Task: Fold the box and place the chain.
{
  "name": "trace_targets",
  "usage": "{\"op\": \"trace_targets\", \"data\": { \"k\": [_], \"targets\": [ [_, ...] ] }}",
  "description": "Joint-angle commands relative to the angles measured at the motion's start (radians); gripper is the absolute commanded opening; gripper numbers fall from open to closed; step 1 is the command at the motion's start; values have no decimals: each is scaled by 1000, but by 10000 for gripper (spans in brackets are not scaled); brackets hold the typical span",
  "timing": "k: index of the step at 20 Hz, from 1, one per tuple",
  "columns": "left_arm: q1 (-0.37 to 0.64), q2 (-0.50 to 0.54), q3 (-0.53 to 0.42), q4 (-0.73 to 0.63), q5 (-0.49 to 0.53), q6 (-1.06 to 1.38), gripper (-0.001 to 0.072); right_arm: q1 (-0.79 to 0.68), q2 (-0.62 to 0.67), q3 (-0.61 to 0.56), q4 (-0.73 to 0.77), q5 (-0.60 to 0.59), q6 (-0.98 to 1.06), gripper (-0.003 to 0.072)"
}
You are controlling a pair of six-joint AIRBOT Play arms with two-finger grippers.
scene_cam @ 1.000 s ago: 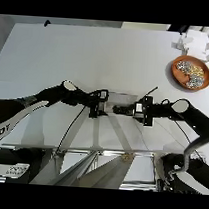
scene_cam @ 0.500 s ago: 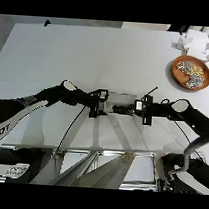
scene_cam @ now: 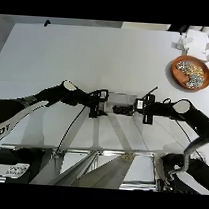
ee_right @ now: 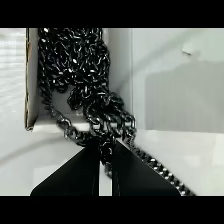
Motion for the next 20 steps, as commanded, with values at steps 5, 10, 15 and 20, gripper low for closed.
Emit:
{"op": "trace_targets", "data": {
  "k": [5,10,15,20],
  "targets": [
    [0,0,0,0,1,0,10,0,110,0,-126,29,411,19],
    [0,0,0,0,1,0,10,0,251,0,-115,18,571,19],
    [0,0,0,0,1,0,10,54,362,0,50,22,598,19],
    [0,0,0,0,1,0,10,179,362,0,143,-34,594,19]
  ]
}}
